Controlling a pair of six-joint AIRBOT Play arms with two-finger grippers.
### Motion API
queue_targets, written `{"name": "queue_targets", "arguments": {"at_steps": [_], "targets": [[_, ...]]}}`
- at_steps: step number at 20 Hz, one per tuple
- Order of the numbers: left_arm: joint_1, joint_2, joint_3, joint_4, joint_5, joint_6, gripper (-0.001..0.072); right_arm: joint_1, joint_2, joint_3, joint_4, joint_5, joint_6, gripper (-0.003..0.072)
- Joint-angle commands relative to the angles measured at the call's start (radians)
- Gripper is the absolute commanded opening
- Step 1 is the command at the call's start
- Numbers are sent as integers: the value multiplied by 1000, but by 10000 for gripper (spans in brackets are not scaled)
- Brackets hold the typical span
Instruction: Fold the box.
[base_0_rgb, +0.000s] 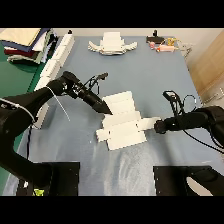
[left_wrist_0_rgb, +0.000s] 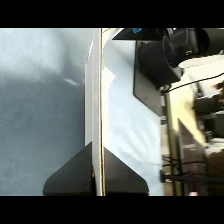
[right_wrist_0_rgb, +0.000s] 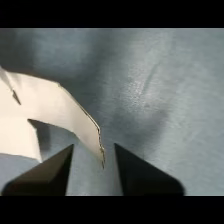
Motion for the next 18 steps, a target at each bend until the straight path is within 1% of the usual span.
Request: {"name": "queue_targets", "arguments": {"at_steps": [1, 3, 5, 9, 12, 14, 18], "targets": [[-39, 98, -18, 119, 98, 67, 10, 0, 1, 62, -113, 4, 169, 605], [-78, 174, -74, 170, 153, 94, 10, 0, 1, 97, -138, 14, 261, 604], [-121, 261, -155, 171, 240, 149, 10, 0, 1, 115, -163, 32, 327, 604], [-211, 456, -343, 158, 466, 228, 10, 0, -6, 114, -161, 35, 365, 603], [-286, 568, -467, 158, 657, 305, 10, 0, -14, 114, -152, 35, 370, 602], [-325, 591, -517, 160, 722, 328, 12, 0, -23, 114, -142, 35, 370, 603], [-360, 566, -550, 161, 724, 328, 13, 0, -42, 114, -115, 36, 370, 602]]}}
